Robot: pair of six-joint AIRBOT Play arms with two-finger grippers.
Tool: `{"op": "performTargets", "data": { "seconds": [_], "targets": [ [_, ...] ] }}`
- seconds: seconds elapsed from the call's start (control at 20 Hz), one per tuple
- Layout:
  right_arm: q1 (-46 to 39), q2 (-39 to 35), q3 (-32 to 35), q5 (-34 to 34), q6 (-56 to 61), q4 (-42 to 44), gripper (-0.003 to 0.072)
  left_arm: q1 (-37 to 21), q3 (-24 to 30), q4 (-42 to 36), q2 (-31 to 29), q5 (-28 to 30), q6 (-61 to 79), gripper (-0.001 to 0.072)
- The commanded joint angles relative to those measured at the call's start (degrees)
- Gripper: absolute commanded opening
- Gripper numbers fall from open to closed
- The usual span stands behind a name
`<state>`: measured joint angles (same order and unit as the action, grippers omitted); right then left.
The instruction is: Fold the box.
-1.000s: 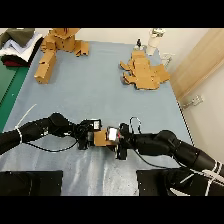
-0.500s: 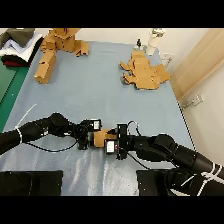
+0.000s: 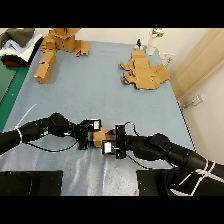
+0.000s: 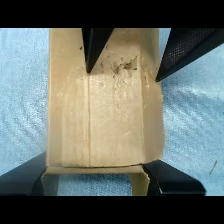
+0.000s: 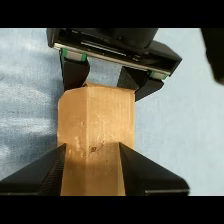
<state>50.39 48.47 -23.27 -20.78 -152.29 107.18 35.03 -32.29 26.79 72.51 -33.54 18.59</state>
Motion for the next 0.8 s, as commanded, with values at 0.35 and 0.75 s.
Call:
{"op": "performTargets", "data": {
  "seconds": [0.35,0.75],
  "targets": [
    [0.07,1.44,0.02,0.66,-1.42,-0.76,0.0492,0.00,-0.02,0.02,0.00,-0.02,0.02,0.0363],
    [1.18,1.44,-0.07,1.14,-1.42,-2.23,0.0332,0.00,-0.02,0.02,0.00,0.00,0.00,0.0363]
  ]
}}
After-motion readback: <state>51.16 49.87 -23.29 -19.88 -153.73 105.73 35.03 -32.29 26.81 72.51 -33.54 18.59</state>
